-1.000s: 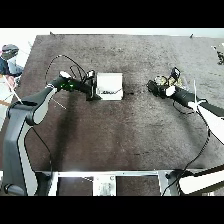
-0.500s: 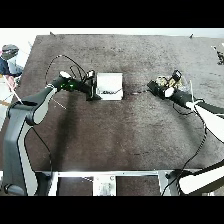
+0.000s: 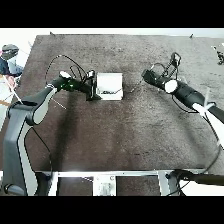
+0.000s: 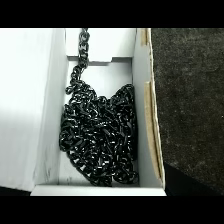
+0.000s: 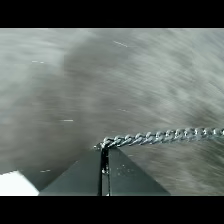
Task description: Fold the box and place the chain.
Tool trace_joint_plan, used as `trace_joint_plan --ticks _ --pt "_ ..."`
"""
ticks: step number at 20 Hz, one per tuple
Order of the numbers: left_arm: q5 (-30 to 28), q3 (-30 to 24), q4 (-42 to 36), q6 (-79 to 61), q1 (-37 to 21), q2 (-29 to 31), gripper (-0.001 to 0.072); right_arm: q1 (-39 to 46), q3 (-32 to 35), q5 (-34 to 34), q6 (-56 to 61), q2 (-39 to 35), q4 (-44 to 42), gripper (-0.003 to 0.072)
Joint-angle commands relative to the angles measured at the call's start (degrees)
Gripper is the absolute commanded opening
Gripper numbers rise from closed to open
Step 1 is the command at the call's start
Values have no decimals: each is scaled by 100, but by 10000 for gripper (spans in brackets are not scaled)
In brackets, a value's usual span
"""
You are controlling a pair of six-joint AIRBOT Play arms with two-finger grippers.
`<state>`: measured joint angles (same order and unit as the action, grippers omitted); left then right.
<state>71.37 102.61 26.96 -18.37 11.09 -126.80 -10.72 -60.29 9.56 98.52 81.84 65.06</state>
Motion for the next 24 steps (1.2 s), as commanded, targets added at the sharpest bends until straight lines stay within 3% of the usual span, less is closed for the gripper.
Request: trace_joint_plan --ticks 1,5,8,15,22,24 --pt "-2 0 2 0 -2 2 240 -516 -7 46 -352 -857 28 9" --pt "-2 0 2 0 -2 2 240 -1217 -22 -382 -531 -1401 26 9" --pt "-2 0 2 0 -2 2 240 -1665 -264 -501 -586 -1405 26 9" --pt "-4 0 2 0 -2 2 240 -2249 -944 -684 -640 -612 138 9" --pt "-2 0 2 0 -2 2 240 -2243 -942 55 -595 212 136 11" --pt "-2 0 2 0 -2 2 240 -2175 -942 232 -597 319 190 249"
